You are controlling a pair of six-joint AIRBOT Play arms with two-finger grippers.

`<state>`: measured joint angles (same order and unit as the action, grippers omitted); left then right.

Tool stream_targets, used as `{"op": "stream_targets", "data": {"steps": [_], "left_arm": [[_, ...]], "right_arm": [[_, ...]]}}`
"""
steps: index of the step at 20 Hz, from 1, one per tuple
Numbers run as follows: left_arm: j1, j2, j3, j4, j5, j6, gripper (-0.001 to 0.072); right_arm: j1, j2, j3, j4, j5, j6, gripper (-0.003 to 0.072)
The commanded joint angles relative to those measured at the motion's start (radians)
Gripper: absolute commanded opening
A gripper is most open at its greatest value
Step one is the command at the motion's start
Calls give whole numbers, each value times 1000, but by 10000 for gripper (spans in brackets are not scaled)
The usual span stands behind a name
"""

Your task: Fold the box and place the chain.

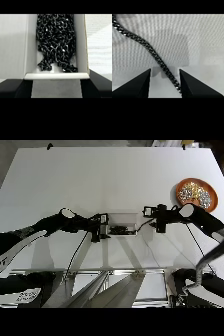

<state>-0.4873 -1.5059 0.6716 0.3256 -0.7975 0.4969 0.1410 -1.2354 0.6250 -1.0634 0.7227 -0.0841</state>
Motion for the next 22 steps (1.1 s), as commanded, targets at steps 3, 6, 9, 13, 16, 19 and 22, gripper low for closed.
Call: {"op": "stream_targets", "data": {"steps": [3, 6, 9, 13, 16, 19, 22], "left_arm": [[0, 1, 0, 0, 0, 0, 10], [0, 1, 0, 0, 0, 0, 10], [0, 1, 0, 0, 0, 0, 10], [0, 1, 0, 0, 0, 0, 10], [0, 1, 0, 0, 0, 0, 10], [0, 1, 0, 0, 0, 0, 10], [0, 1, 0, 0, 0, 0, 10]], "right_arm": [[1, -75, 35, -3, 5, -55, 396], [2, -92, 35, 3, 6, -56, 315], [2, -105, 35, 26, 29, -56, 274], [1, -99, 35, 23, 88, -56, 23], [1, -57, 35, 21, 106, -55, 23], [1, 17, 35, 21, 116, -43, 23], [1, 70, 35, 22, 191, -43, 22]]}}
